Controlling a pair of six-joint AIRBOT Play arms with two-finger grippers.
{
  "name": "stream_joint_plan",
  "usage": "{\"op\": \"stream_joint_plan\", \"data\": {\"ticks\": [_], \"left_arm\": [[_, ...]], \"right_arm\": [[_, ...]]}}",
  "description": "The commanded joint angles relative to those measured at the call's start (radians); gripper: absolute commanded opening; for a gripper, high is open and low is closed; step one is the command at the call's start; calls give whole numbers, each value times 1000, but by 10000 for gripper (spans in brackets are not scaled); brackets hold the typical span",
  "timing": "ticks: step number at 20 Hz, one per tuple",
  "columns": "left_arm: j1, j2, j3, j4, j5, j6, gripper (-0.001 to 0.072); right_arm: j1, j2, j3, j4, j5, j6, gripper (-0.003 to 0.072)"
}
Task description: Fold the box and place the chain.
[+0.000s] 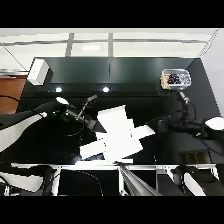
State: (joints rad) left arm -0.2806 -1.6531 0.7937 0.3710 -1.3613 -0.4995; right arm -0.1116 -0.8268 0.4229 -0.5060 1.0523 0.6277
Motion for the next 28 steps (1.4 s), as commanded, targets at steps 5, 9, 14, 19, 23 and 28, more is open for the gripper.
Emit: {"op": "stream_joint_plan", "data": {"ticks": [5, 9, 14, 19, 23, 28], "left_arm": [[-6, 132, 61, 135, 94, 0, 19], [-43, 300, 59, 212, 282, 203, 21], [-104, 320, 59, 380, 332, 443, 22], [-117, 320, 5, 348, 501, 483, 21], [-145, 320, -42, 320, 549, 587, 22], [-162, 317, -47, 317, 549, 607, 22]], "right_arm": [[-187, 1, 308, -275, 115, 82, 632], [-186, 0, 308, -313, 111, -20, 632], [-155, 0, 300, -342, 105, -144, 632], [-71, -6, 237, -343, 26, -296, 632], [0, -10, 130, -339, -13, -343, 632], [122, -10, 14, -330, -73, -390, 632]]}}
